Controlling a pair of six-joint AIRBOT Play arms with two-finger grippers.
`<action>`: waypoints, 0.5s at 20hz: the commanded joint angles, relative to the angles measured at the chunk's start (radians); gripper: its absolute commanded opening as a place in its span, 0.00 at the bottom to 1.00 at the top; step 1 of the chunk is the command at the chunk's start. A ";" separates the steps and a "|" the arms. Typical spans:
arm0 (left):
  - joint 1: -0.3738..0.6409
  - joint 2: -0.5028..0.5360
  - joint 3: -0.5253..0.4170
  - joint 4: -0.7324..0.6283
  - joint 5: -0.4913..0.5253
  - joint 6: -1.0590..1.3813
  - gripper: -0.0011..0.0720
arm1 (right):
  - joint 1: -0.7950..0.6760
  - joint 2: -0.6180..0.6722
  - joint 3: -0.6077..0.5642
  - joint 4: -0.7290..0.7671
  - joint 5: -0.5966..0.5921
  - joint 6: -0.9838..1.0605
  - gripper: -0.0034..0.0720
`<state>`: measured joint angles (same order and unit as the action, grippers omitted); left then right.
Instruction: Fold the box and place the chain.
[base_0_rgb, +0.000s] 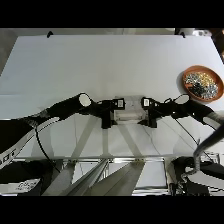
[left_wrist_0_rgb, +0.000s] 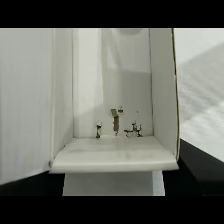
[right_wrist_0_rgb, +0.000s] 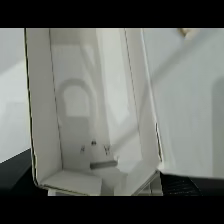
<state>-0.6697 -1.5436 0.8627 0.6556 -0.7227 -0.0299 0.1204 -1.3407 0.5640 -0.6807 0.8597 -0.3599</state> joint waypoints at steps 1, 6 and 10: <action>0.001 0.001 0.000 0.007 0.008 0.003 0.55 | 0.000 0.055 0.001 -0.135 0.004 0.149 0.98; 0.001 0.001 0.000 0.007 0.008 0.003 0.55 | 0.000 0.171 0.001 -0.222 0.020 0.236 0.98; 0.001 0.001 0.000 0.007 0.008 0.003 0.55 | 0.000 0.266 0.002 -0.430 0.068 0.407 0.97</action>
